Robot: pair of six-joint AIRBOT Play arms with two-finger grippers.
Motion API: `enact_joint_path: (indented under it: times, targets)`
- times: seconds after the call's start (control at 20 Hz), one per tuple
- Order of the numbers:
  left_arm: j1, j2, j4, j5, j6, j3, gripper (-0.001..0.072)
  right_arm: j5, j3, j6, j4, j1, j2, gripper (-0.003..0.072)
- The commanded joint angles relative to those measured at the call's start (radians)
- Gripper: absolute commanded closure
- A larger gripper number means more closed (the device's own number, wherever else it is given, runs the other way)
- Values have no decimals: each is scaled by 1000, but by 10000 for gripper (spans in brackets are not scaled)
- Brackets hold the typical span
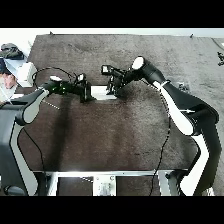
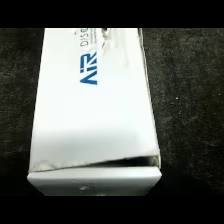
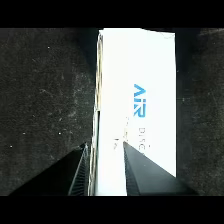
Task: Fold the box and place the chain.
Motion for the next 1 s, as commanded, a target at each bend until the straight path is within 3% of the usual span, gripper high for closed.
enact_joint_path:
  times: [0.0, 0.2, 0.3, 0.35, 0.6, 0.95]
  targets:
    - [0, 1, -2, 5, -2, 0, 505, 10, 0, -2, 70, -10, 8, 386]
    - [0, 1, -2, 5, -2, 0, 505, 15, 0, -1, 242, -60, 16, 410]
    - [0, 1, -2, 5, -2, 0, 505, 29, 0, 5, 248, -68, 14, 638]
    - [0, 1, -2, 5, -2, 0, 505, 33, 0, 28, 248, -68, 8, 703]
    - [0, 1, -2, 5, -2, 0, 505, 94, 0, 75, 242, -67, -65, 702]
    - [0, 1, -2, 5, -2, 0, 505, 81, 0, 140, 161, -67, -116, 702]
